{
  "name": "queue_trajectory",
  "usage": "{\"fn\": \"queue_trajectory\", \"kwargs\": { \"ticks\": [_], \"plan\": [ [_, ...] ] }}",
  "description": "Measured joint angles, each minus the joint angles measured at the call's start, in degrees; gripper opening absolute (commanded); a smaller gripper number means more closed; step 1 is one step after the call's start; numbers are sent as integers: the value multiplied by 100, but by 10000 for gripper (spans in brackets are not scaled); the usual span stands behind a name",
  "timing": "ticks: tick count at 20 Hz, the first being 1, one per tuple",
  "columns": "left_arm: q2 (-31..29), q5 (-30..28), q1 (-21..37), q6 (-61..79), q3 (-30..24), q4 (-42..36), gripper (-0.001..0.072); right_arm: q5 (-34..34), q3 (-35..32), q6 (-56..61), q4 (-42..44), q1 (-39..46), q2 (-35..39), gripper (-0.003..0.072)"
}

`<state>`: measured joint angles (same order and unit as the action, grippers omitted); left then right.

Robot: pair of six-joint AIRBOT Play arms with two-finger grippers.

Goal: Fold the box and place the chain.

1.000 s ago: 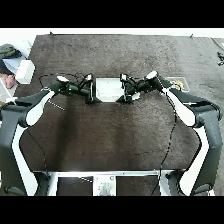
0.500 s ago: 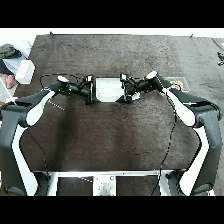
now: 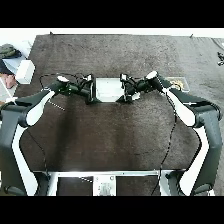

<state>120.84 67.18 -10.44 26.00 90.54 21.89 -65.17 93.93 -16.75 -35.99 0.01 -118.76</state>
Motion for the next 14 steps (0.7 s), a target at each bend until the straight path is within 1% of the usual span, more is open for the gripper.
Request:
{"fn": "queue_trajectory", "kwargs": {
  "ticks": [2, 3, 6, 7, 14],
  "plan": [
    [-2, 22, 0, 0, 0, -26, 717, 0, 0, 0, -2, 0, 0, 165],
    [-2, 24, 0, 0, 0, -33, 655, 2, 0, 0, -2, 0, 0, 166],
    [-2, 28, 0, -2, 0, -44, 423, 2, 0, 2, -2, 0, 0, 166],
    [-2, 28, 0, -2, 0, -44, 404, 0, 0, 2, 0, 0, 0, 165],
    [-2, 4, 0, -7, 0, 2, 407, 0, 0, 2, -2, 0, 0, 166]
  ]
}}
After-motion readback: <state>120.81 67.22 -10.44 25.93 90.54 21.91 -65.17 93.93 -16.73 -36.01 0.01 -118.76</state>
